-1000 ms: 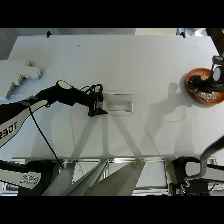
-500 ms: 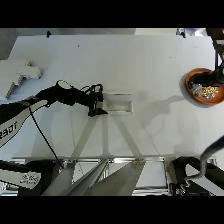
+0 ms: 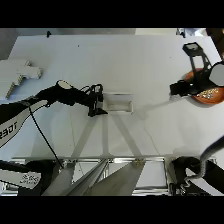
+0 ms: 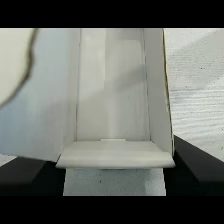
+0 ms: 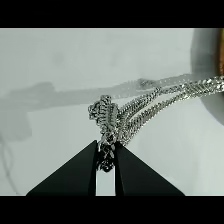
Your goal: Fold the box and place the chain.
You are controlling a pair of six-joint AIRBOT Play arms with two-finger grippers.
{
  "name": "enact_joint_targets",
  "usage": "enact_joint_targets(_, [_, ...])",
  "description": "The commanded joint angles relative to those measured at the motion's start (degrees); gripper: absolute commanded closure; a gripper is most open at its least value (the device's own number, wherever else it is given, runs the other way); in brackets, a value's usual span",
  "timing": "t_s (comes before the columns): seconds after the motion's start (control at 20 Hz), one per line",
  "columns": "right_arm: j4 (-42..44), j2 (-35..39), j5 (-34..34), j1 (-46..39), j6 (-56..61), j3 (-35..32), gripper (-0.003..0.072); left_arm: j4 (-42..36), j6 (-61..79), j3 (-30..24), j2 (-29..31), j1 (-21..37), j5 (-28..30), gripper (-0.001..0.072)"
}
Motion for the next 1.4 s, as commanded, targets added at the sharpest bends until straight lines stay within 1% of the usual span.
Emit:
enact_joint_targets(0.0, [6.38,-0.63,0.09,3.85,-0.42,0.04,0.0671,0.02,0.02,0.02,0.00,0.00,0.02,0.0314])
enact_joint_targets(0.15, [11.06,-2.89,-1.92,6.80,-0.46,0.04,0.0671,0.02,0.02,0.02,0.00,0.00,0.02,0.0314])
enact_joint_targets(0.5, [23.89,-10.29,-13.27,15.06,-1.42,0.07,0.0671,0.02,0.02,0.02,0.00,0.00,0.02,0.0314])
enact_joint_targets(0.65, [30.64,-12.70,-17.55,16.85,-5.09,0.07,0.0671,0.02,0.02,0.02,0.00,0.00,0.02,0.0314])
enact_joint_targets(0.8, [40.17,-14.62,-19.65,16.94,-11.04,0.07,0.0671,0.02,0.02,0.02,0.00,0.00,0.02,0.0314])
enact_joint_targets(0.9, [44.94,-15.56,-21.24,16.94,-14.73,0.07,0.0671,0.02,0.02,0.02,0.00,0.00,0.02,0.0314])
enact_joint_targets(1.05, [45.72,-16.28,-24.72,16.94,-15.45,0.07,0.0671,0.02,0.02,0.02,0.00,0.00,0.00,0.0314])
enact_joint_targets(1.15, [45.75,-16.37,-24.65,16.94,-15.69,0.07,0.0669,0.02,0.02,0.02,0.00,0.00,0.02,0.0314])
enact_joint_targets(1.2, [45.72,-16.37,-23.80,16.94,-16.35,0.07,0.0623,0.02,0.02,0.02,0.00,0.00,0.02,0.0314])
enact_joint_targets(1.3, [45.38,-16.37,-21.81,16.72,-17.33,0.07,0.0475,0.02,0.02,0.02,0.00,0.00,0.00,0.0314])
enact_joint_targets(1.35, [45.05,-16.37,-21.27,16.68,-17.33,0.07,0.0434,0.02,0.02,0.02,0.00,0.00,0.00,0.0314])
